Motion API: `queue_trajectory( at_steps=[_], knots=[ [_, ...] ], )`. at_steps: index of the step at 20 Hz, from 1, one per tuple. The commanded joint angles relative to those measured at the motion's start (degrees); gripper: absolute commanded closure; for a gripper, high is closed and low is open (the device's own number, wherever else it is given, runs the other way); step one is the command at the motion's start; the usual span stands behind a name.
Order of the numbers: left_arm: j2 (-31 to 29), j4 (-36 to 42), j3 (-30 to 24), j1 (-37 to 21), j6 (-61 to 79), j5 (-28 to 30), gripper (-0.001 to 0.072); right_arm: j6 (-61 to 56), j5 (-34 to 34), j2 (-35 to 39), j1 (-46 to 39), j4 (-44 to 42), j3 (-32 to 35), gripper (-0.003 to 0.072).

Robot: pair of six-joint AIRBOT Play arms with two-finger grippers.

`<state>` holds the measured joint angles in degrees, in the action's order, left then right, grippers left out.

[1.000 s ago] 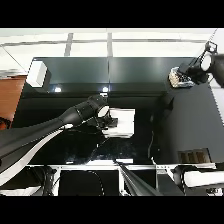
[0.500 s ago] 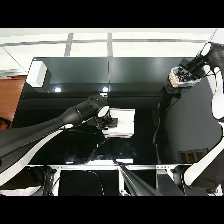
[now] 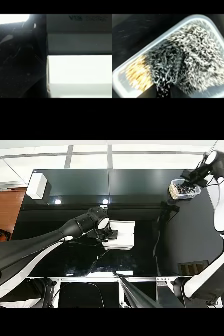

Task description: Fold the box and place the chain.

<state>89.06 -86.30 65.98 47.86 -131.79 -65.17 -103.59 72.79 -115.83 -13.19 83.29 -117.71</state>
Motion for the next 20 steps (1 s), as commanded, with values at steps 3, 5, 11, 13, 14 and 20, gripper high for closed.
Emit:
queue_trajectory(
  at_steps=[3, 5, 11, 13, 14, 20],
  knots=[
    [0.02, 0.0, 0.02, -0.04, 0.0, 0.0, 0.0685, 10.69, 2.34, 14.38, -0.04, -0.46, -0.07, 0.0671],
    [0.02, 0.02, 0.02, -0.04, 0.02, 0.22, 0.0685, 11.13, 2.23, 20.74, -0.31, -3.87, -0.04, 0.0672],
    [0.02, 0.0, 0.02, -0.04, 0.0, 0.2, 0.0685, 13.25, 5.99, 39.63, -0.24, -10.99, 2.16, 0.0674],
    [0.02, 0.0, 0.02, -0.04, 0.0, 0.2, 0.0685, 14.1, 6.01, 46.64, 0.46, -12.85, 6.86, 0.0675],
    [0.02, 0.0, 0.02, -0.04, 0.02, 0.2, 0.0685, 14.08, 6.08, 50.23, 1.22, -13.33, 9.29, 0.0676],
    [0.02, -0.02, 0.02, -0.04, 0.02, 0.2, 0.0685, 18.67, 16.26, 64.37, 9.29, -14.19, 16.59, 0.0675]
  ],
)
